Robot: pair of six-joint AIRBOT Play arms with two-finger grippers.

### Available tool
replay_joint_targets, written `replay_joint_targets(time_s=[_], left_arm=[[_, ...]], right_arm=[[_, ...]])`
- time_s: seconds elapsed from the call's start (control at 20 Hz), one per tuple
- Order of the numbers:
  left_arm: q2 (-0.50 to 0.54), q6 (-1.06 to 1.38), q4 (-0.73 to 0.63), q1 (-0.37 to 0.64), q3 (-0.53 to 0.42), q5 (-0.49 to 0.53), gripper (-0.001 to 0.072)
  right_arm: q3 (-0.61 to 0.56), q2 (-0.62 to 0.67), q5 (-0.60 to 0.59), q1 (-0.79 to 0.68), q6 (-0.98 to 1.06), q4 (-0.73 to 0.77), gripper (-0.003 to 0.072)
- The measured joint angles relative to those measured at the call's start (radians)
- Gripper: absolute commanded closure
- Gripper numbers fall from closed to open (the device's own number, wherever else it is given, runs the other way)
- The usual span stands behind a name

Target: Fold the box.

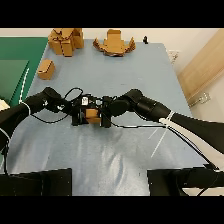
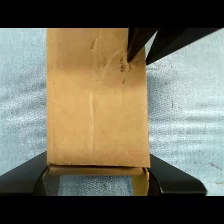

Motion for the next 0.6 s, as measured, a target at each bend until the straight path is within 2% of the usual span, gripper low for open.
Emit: replay_joint_targets(time_s=[0.6], left_arm=[[0.000,-0.001,0.000,0.000,0.000,0.001,0.0354]], right_arm=[[0.000,-0.030,0.004,-0.002,0.001,0.048,0.0584]])
